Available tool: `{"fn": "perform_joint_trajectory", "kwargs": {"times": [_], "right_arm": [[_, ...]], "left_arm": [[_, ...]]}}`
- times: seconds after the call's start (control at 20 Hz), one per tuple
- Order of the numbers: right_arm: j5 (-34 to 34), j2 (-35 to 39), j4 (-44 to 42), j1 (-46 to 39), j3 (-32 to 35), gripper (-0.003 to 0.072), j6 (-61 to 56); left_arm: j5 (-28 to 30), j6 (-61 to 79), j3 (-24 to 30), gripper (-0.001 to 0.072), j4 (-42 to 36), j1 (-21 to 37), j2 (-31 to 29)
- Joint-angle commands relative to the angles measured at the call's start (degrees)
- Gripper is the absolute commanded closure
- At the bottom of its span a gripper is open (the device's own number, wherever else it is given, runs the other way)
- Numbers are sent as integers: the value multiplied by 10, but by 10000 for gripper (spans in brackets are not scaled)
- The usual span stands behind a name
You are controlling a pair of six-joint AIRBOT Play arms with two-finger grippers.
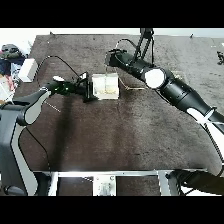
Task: Fold the box and place the chain.
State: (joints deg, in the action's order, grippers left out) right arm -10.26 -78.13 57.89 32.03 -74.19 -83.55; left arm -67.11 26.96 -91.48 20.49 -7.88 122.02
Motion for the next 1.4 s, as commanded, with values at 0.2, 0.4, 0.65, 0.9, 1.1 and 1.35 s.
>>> {"fn": "perform_joint_trajectory", "kwargs": {"times": [0.2,0.4,0.65,0.9,1.1,1.35], "right_arm": [[-113,-46,41,-12,-1,566,0],[-159,-61,92,-57,20,453,-1],[-235,-84,105,-162,59,474,0],[-245,-166,89,-189,37,474,15],[-266,-213,85,-177,-7,475,15],[-270,-226,87,-168,-13,475,15]], "left_arm": [[0,0,0,411,0,0,0],[0,0,0,411,0,0,0],[0,0,0,411,0,0,0],[0,0,0,411,0,0,0],[0,0,0,411,0,0,0],[0,0,0,411,0,0,0]]}}
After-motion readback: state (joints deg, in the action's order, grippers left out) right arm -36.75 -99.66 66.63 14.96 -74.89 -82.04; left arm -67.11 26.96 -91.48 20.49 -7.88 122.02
